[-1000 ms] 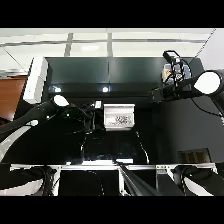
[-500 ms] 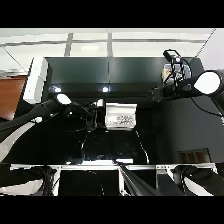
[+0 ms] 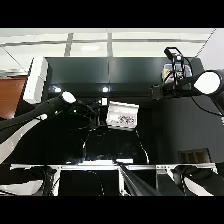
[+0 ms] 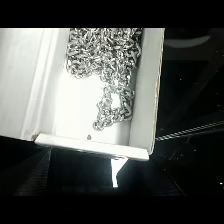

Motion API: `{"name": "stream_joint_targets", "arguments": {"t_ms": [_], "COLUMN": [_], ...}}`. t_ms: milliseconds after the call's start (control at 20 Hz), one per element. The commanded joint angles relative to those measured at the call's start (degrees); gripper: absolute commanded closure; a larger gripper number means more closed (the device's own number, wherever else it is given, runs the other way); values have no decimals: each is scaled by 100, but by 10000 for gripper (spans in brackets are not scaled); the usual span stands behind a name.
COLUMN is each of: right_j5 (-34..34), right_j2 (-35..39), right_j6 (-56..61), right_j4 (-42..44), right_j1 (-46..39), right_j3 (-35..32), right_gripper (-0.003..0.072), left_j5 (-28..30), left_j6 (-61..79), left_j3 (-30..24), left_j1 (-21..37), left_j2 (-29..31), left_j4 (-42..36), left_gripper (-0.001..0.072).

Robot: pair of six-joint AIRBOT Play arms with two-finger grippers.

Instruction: Fold the box and place the chain.

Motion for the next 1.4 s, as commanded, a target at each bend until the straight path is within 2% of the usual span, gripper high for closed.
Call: {"name": "stream_joint_targets", "arguments": {"t_ms": [0, 200, 300, 400, 800, 1300, 1350], "right_j5": [-24, -22, -31, -28, -20, 0, -4], "right_j2": [-4, -4, -4, -4, -9, -11, -11], "right_j6": [2, 2, 2, 2, 2, 2, 2], "right_j4": [0, 2, 0, 22, 42, 59, 59], "right_j1": [4, 4, 2, 4, 4, 4, 4], "right_j3": [0, 0, 0, 0, 0, 0, 0], "right_gripper": [382, 382, 382, 382, 382, 382, 382], "left_j5": [140, 57, -339, -339, -588, -437, -437], "left_j6": [-55, -55, -46, -50, 258, 315, 295], "left_j3": [68, 127, 367, 546, 597, 592, 592], "left_j1": [-61, 142, 225, 243, 203, -168, -190], "left_j2": [-52, -72, -205, -310, -330, -337, -334], "left_j4": [140, 157, 457, 662, 363, 358, 358], "left_gripper": [2, 3, 4, 3, 3, 3, 20]}}
